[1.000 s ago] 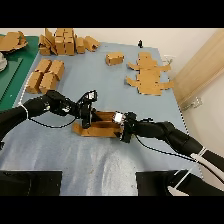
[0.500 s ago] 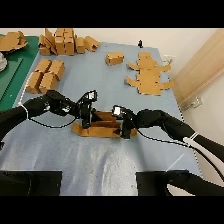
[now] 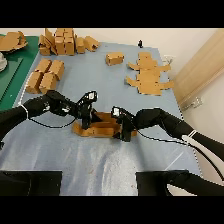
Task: Fold the box.
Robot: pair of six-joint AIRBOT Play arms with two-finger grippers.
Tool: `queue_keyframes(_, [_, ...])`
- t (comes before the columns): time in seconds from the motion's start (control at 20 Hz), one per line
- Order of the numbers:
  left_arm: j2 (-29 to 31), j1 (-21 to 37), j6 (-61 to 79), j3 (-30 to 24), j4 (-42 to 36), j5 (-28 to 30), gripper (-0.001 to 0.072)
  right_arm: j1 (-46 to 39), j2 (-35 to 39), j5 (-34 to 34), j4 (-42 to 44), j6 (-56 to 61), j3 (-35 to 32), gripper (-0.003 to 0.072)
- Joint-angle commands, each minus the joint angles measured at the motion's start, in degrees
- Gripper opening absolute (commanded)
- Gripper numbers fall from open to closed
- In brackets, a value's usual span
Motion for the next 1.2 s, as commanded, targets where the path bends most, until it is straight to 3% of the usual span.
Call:
queue_keyframes(0.0, [0.0, 0.0, 0.0, 0.0, -0.2, 0.3, 0.0012, 0.1, -0.1, -0.5, 0.0, 0.7, 0.1, 0.0711])
queue_keyframes(0.35, [0.0, 0.0, 0.0, 0.0, -0.2, 0.3, 0.0013, 0.1, -3.3, 5.3, -0.4, -0.9, 0.1, 0.0711])
queue_keyframes(1.15, [0.0, 0.0, 0.0, 0.0, -0.2, 0.3, 0.0012, 0.5, -4.1, 2.6, -0.5, -0.9, 0.1, 0.0711])
